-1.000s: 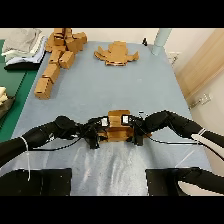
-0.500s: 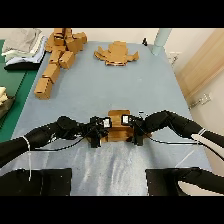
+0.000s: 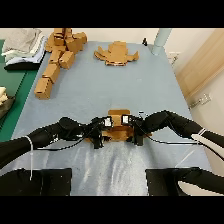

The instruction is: Fold the box.

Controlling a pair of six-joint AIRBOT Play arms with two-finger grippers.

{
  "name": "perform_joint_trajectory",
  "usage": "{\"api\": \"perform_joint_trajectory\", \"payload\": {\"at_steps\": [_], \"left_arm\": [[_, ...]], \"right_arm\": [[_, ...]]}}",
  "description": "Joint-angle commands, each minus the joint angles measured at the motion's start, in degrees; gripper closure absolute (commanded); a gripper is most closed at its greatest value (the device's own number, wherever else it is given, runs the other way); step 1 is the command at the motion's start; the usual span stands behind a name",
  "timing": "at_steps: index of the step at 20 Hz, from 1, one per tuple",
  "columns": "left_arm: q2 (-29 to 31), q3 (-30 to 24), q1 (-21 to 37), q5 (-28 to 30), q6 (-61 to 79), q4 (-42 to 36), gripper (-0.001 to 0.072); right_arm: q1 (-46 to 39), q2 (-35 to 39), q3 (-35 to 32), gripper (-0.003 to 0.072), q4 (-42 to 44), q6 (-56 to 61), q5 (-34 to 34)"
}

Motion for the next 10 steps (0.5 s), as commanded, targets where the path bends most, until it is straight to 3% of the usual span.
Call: {"api": "perform_joint_trajectory", "payload": {"at_steps": [1,3,5,9,10], "left_arm": [[-0.13,0.04,-0.07,-0.68,0.11,-1.36,0.0296],[-0.13,0.04,-0.07,-0.96,0.13,-1.36,0.0293],[-0.15,0.04,-0.07,-0.90,0.11,-1.40,0.0045],[-0.13,0.04,-0.04,-0.63,0.13,-1.25,0.0050],[-0.13,0.04,-0.04,-0.04,0.11,-1.25,0.0079]], "right_arm": [[0.02,-0.02,0.02,0.0102,0.02,0.02,0.02],[0.02,-0.02,0.02,0.0102,0.02,0.02,0.02],[0.02,-0.02,0.02,0.0102,0.02,0.02,0.02],[0.02,-0.02,0.02,0.0102,0.02,0.02,0.02],[0.02,-0.02,0.02,0.0102,0.02,0.02,0.02]]}}
